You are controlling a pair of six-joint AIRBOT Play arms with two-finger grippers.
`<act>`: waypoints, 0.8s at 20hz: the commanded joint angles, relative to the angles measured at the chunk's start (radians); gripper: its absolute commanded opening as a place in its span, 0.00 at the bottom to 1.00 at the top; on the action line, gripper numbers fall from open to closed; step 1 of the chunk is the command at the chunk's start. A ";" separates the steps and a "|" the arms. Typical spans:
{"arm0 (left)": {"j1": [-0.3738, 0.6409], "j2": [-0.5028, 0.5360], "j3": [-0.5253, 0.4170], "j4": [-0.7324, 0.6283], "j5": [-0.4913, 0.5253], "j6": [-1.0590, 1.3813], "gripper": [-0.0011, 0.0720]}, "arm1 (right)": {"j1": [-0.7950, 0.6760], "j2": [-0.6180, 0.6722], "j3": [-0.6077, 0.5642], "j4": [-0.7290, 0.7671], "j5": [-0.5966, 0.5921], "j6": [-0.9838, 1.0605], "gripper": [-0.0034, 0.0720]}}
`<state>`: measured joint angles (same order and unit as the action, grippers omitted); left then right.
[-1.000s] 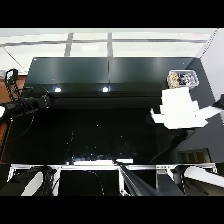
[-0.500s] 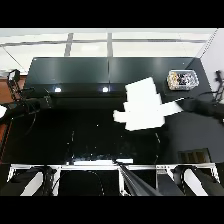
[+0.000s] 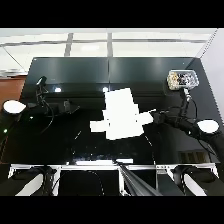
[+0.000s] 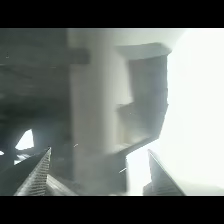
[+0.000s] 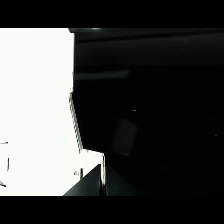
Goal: Fold the box and place the chain.
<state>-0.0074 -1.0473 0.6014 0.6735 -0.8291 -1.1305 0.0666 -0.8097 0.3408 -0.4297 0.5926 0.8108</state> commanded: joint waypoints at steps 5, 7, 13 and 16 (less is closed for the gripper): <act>-0.058 -0.412 0.238 -0.185 -0.217 0.118 0.98 | 0.037 0.002 -0.011 0.010 -0.029 0.000 0.07; -0.105 -0.510 0.326 -0.192 -0.227 0.140 0.98 | 0.037 0.002 -0.011 0.010 -0.029 0.000 0.07; -0.235 -0.770 0.583 -0.255 -0.446 0.209 0.98 | 0.037 0.002 -0.011 0.010 -0.029 0.000 0.07; -0.282 -0.882 0.713 -0.267 -0.623 0.259 0.96 | 0.037 0.002 -0.011 0.010 -0.029 0.000 0.07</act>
<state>-0.2428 -1.8217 1.1965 0.4309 -1.2709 -0.9268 0.1032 -0.8082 0.3298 -0.4194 0.5644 0.8108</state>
